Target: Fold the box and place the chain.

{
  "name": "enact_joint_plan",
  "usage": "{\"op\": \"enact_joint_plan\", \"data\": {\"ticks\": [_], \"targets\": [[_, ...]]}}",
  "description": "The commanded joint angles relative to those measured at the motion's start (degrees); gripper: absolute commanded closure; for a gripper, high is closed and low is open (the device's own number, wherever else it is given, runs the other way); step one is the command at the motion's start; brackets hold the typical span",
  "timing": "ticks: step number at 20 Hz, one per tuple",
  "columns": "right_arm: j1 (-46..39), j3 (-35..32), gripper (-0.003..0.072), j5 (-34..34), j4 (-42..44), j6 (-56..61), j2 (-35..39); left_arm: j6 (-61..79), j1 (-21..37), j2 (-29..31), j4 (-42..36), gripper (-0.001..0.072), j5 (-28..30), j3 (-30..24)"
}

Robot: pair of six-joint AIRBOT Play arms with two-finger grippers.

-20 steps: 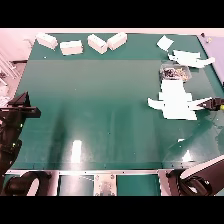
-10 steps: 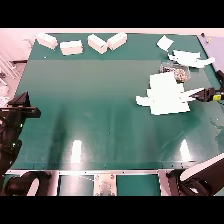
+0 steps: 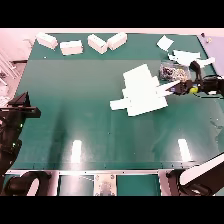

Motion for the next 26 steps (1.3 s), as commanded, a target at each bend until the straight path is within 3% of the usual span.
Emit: {"op": "enact_joint_plan", "data": {"ticks": [1,7,16,26], "targets": [[5.8,-8.6,0.0676,-9.9,2.7,-0.2,6.6,0.0,0.0,0.0,0.0,0.0688,0.0,0.0],[13.6,-22.6,0.0676,-25.1,8.8,-0.3,12.3,0.0,0.0,0.0,0.0,0.0688,0.0,0.0],[19.5,-27.4,0.0676,-38.5,9.3,-1.8,12.3,0.0,0.0,0.0,0.0,0.0688,0.0,0.0],[19.8,-24.9,0.0676,-39.1,8.7,-4.3,9.4,0.0,0.0,0.0,0.0,0.0688,-0.1,0.0]]}}
